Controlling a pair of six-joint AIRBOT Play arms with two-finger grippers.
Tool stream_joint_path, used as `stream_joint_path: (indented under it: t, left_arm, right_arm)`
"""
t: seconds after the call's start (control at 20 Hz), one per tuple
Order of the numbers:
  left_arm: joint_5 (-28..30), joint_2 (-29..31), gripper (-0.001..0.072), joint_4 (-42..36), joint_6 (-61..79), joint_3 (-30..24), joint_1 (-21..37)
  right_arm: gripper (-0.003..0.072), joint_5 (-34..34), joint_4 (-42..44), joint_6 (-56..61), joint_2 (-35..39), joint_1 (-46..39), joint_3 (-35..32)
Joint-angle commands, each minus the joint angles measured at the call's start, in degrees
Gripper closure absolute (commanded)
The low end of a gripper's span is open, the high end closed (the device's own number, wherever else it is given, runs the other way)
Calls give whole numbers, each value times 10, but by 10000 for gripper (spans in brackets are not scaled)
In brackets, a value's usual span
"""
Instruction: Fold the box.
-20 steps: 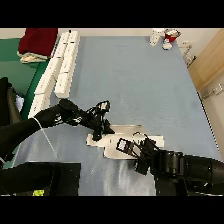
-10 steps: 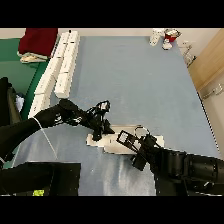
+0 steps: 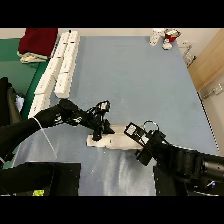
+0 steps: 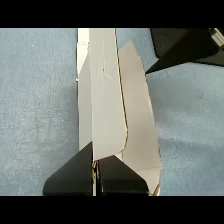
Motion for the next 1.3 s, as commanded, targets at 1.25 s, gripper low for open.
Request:
stream_joint_path:
  t: [1.25]
  left_arm:
    - [0, 0, 697, 0, 0, 0, 0]
  right_arm:
    - [-33, 122, 569, -935, -55, -448, -65]
